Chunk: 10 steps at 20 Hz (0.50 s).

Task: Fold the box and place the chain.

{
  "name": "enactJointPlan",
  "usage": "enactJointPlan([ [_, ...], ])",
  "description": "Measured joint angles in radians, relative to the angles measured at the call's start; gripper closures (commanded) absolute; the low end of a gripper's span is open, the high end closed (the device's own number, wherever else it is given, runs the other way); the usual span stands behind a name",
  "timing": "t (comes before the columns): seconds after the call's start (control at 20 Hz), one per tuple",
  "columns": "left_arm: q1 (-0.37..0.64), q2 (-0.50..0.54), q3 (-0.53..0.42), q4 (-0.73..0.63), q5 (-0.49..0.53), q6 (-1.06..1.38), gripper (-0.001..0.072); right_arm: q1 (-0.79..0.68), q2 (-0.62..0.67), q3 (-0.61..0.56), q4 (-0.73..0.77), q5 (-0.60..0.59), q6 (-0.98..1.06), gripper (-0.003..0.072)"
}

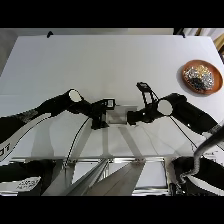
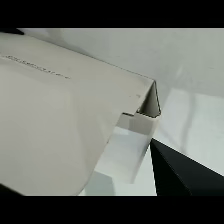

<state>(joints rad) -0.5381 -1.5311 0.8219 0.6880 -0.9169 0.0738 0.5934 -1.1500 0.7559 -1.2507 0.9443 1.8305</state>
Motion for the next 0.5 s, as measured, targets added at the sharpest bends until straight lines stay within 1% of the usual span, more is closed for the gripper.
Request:
enactJointPlan([
  [0.1, 0.0, 0.0, 0.0, 0.0, 0.0, 0.0, 0.0397, 0.002, -0.008, 0.0, -0.009, -0.001, -0.001, 0.0117],
  [0.3, 0.0, 0.0, 0.0, 0.0, 0.0, 0.0, 0.0397, 0.004, -0.035, 0.001, -0.002, -0.023, 0.005, 0.0121],
  [0.4, 0.0, 0.0, 0.0, 0.0, 0.0, 0.001, 0.0397, 0.005, -0.041, 0.001, 0.001, -0.04, 0.017, 0.0144],
  [0.5, 0.0, 0.0, 0.0, 0.0, 0.0, 0.0, 0.0397, 0.005, -0.045, 0.001, 0.001, -0.05, 0.034, 0.0144],
])
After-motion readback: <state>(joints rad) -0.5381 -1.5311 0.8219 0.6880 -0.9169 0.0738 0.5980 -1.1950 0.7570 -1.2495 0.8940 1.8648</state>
